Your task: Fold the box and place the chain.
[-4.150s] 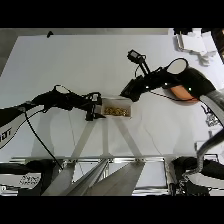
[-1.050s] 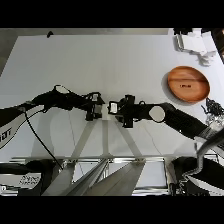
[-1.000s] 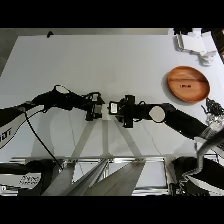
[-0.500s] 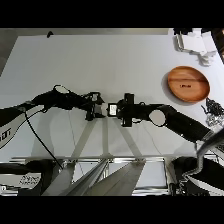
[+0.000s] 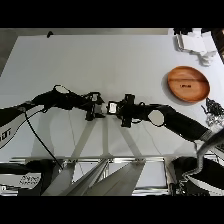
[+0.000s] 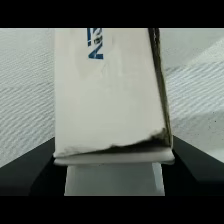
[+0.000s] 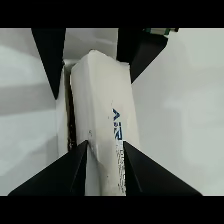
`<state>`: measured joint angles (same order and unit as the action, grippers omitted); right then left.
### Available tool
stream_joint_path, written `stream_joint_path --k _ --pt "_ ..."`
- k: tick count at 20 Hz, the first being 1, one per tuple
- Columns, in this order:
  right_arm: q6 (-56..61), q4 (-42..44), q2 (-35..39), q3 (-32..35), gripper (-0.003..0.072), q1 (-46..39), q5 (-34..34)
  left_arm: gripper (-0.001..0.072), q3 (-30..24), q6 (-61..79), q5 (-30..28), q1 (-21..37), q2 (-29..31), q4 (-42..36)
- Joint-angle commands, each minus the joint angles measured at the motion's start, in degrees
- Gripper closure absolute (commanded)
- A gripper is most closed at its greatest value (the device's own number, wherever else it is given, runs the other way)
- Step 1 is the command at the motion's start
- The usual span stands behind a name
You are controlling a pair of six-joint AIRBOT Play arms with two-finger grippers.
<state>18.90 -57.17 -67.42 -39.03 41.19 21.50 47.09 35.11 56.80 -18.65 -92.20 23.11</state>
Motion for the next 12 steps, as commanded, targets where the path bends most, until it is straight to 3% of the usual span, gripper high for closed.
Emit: stream_joint_path --k 1,2,4,10,12 --pt "0.83 0.09 -0.76 0.00 0.0469 0.04 2.78 0.0497 0.00 0.00 0.00 0.00 0.04 0.02" --pt "0.83 0.09 -0.66 0.00 0.0443 0.04 3.41 0.0497 0.00 0.00 0.02 0.00 0.02 0.04" --pt "0.81 0.24 0.20 -0.02 0.0286 0.04 3.06 0.0497 0.00 0.00 0.02 0.00 0.04 0.04" --pt "0.85 2.60 4.26 -1.09 0.0281 -0.15 3.54 0.0497 0.00 0.00 0.00 0.00 0.04 0.04" --pt "0.87 9.90 5.05 -1.92 0.0346 -2.14 4.50 0.0497 0.00 0.00 0.02 0.00 0.04 0.02"
